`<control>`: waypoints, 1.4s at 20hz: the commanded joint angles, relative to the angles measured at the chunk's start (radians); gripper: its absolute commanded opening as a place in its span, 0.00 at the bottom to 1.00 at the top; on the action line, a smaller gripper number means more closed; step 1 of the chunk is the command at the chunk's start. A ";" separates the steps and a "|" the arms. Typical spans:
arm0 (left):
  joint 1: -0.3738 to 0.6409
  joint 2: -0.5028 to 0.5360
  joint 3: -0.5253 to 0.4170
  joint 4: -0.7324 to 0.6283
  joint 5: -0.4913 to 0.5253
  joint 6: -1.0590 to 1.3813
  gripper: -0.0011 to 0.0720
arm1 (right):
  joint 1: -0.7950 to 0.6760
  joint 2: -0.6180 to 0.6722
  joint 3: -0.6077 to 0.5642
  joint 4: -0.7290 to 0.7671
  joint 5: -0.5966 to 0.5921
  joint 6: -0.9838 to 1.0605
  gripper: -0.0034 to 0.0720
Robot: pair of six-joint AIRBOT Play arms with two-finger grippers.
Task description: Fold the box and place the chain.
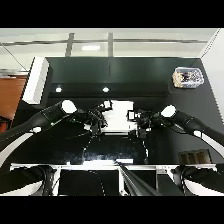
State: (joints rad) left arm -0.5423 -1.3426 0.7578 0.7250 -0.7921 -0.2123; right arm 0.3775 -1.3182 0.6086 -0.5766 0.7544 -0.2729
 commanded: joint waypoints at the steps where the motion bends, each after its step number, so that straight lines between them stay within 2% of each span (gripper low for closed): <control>1: 0.000 -0.005 0.000 0.002 0.002 0.000 0.48 | 0.001 0.000 0.000 0.000 0.000 0.000 0.29; 2: 0.000 -0.005 0.000 0.003 0.002 0.000 0.51 | 0.001 0.000 0.000 0.000 0.000 0.000 0.29; 3: 0.000 -0.005 0.000 0.002 0.000 0.000 0.38 | 0.001 0.000 0.000 0.000 0.000 0.000 0.29; 5: 0.000 -0.005 0.000 0.002 -0.008 0.000 0.38 | 0.001 0.000 0.000 0.000 0.001 0.000 0.29; 6: 0.003 -0.001 0.001 0.011 -0.018 0.000 0.17 | 0.001 0.000 0.000 0.000 0.000 0.000 0.29; 7: 0.010 0.008 0.004 0.034 -0.032 -0.001 0.05 | 0.001 0.000 0.000 0.000 0.000 0.000 0.29; 9: 0.038 0.051 0.008 0.064 -0.077 -0.033 0.05 | 0.001 0.000 0.000 0.000 0.000 0.000 0.29; 13: 0.148 0.226 0.008 0.195 -0.134 -0.218 0.05 | 0.001 0.000 0.000 0.000 0.001 0.000 0.29; 15: 0.236 0.301 -0.008 0.275 -0.104 -0.269 0.05 | 0.001 0.000 0.000 0.000 0.001 0.000 0.29; 16: 0.299 0.318 -0.024 0.295 -0.065 -0.388 0.05 | 0.001 0.000 0.000 0.000 0.001 0.000 0.29; 17: 0.365 0.317 -0.037 0.292 -0.057 -0.575 0.05 | 0.001 0.000 0.000 0.000 0.001 0.000 0.29; 19: 0.484 0.294 -0.066 0.286 -0.114 -0.993 0.05 | 0.001 0.000 0.000 0.000 0.001 0.000 0.29; 20: 0.523 0.283 -0.089 0.277 -0.155 -1.078 0.05 | 0.001 0.000 0.000 0.000 0.001 0.000 0.29; 22: 0.552 0.269 -0.153 0.170 -0.195 -1.091 0.05 | 0.001 0.000 0.000 0.000 0.001 0.000 0.29; 25: 0.534 0.199 -0.216 0.021 -0.273 -1.070 0.05 | 0.001 0.000 0.000 0.000 0.000 0.000 0.29; 28: 0.490 0.090 -0.227 -0.090 -0.268 -0.963 0.05 | 0.001 0.000 0.000 0.000 0.001 0.000 0.29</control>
State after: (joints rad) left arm -0.0341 -1.1744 0.5571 0.7658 -1.0294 -1.2129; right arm 0.3775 -1.3182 0.6086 -0.5770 0.7547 -0.2733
